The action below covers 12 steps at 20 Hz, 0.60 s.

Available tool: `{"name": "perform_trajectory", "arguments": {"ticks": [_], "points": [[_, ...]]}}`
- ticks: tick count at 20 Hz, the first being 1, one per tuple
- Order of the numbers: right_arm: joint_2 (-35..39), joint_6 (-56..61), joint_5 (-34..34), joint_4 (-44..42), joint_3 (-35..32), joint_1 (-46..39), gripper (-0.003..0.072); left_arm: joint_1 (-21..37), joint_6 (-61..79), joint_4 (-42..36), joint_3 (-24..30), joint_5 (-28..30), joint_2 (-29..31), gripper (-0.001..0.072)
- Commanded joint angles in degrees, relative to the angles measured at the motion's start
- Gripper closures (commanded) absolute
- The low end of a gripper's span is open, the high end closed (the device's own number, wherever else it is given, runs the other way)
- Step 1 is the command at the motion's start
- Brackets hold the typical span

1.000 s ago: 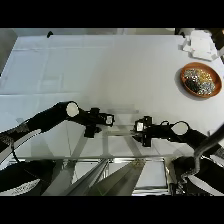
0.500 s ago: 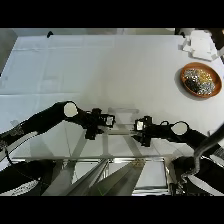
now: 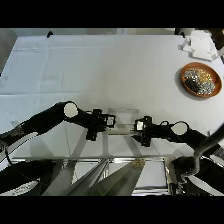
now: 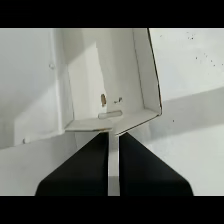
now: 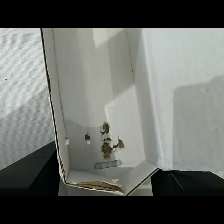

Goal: Fold the box and place the chain.

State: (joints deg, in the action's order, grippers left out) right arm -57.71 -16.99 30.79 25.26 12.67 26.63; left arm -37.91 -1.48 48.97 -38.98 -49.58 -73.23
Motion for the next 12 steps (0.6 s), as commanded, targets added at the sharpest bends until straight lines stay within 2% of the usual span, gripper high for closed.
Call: {"name": "perform_trajectory", "arguments": {"ticks": [1, 5, 7, 12], "points": [[0.04, 0.0, 0.04, 0.0, 0.04, 0.02, 0.0279, -0.98, 0.15, -1.97, -0.02, 0.74, -0.42, 0.0642], [0.04, -0.02, 0.04, 0.0, 0.04, 0.02, 0.0279, -1.9, 0.13, -3.69, -0.02, 3.21, -0.68, 0.0647], [0.04, 0.0, 0.04, 0.0, 0.04, 0.02, 0.0279, -2.56, 0.09, -6.12, -0.02, 4.57, -0.94, 0.0683], [0.04, 0.0, 0.04, 0.0, 0.04, 0.02, 0.0279, -4.28, -0.02, -6.95, -0.02, 5.88, -2.38, 0.0677]]}}
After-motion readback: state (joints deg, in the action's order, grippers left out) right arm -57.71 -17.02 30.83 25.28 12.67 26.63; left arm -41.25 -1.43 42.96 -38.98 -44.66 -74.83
